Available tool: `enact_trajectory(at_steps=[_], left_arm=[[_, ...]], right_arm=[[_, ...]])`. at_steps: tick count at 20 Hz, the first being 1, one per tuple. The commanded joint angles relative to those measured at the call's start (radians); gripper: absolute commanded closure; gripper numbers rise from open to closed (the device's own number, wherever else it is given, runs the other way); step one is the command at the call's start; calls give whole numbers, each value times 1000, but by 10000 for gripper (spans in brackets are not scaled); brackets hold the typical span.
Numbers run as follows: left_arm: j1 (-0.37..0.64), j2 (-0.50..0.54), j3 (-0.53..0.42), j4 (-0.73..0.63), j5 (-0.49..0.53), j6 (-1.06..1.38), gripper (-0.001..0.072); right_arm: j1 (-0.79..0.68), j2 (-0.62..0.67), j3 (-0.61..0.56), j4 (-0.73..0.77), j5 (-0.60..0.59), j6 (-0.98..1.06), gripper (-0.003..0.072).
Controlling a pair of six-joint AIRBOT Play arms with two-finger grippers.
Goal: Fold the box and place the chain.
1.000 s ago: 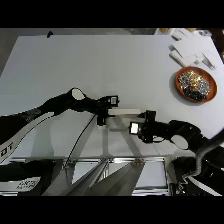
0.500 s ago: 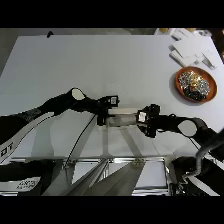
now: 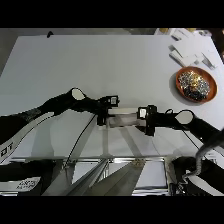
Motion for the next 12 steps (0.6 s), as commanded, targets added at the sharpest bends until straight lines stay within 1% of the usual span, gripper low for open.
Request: enact_trajectory(at_steps=[1,4,6,9,12], left_arm=[[0,0,0,0,0,0,698],[0,0,0,0,0,0,698],[0,0,0,0,0,0,698],[0,0,0,1,0,0,698],[0,0,0,0,0,0,698]], right_arm=[[-50,-71,1,89,77,-146,65],[-54,-95,1,157,107,-238,67],[-55,-103,1,190,102,-287,67],[-71,-123,16,211,106,-298,67],[-117,-134,51,198,157,-298,66]])
